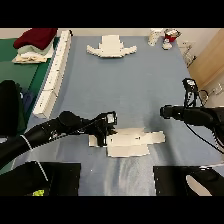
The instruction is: Fold the box.
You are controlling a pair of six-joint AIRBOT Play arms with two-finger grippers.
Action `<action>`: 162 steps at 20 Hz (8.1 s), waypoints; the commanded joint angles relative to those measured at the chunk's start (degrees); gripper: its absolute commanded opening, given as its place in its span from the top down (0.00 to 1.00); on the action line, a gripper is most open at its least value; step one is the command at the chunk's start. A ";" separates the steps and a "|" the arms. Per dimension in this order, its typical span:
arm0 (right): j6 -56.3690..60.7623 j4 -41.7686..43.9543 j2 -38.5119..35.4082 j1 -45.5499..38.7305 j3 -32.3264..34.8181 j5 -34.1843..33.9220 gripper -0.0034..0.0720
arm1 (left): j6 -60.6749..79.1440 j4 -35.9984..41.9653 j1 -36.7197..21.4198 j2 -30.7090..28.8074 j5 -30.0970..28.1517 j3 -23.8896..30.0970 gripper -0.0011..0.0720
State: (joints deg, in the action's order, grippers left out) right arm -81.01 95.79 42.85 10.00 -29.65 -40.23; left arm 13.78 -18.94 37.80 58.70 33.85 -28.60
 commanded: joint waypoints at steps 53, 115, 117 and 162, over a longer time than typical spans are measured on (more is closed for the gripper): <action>3.30 -16.59 6.51 64.22 -1.64 -25.64 0.01 | -1.79 -3.37 -2.49 4.33 11.67 -1.51 0.97; -83.87 32.11 2.78 13.51 8.26 -14.25 0.00 | -1.81 -3.37 -2.47 4.33 11.69 -1.51 0.97; -83.80 31.65 2.78 13.55 8.24 -14.21 0.01 | -1.81 -3.37 -2.47 4.33 11.76 -1.51 0.97; -91.52 30.47 6.01 14.67 11.65 -8.04 0.28 | -1.81 -3.32 -2.45 4.33 11.82 -1.51 0.97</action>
State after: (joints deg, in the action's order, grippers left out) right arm -172.55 126.19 48.93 24.69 -17.93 -48.42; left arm 11.97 -22.31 35.31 63.07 45.60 -30.11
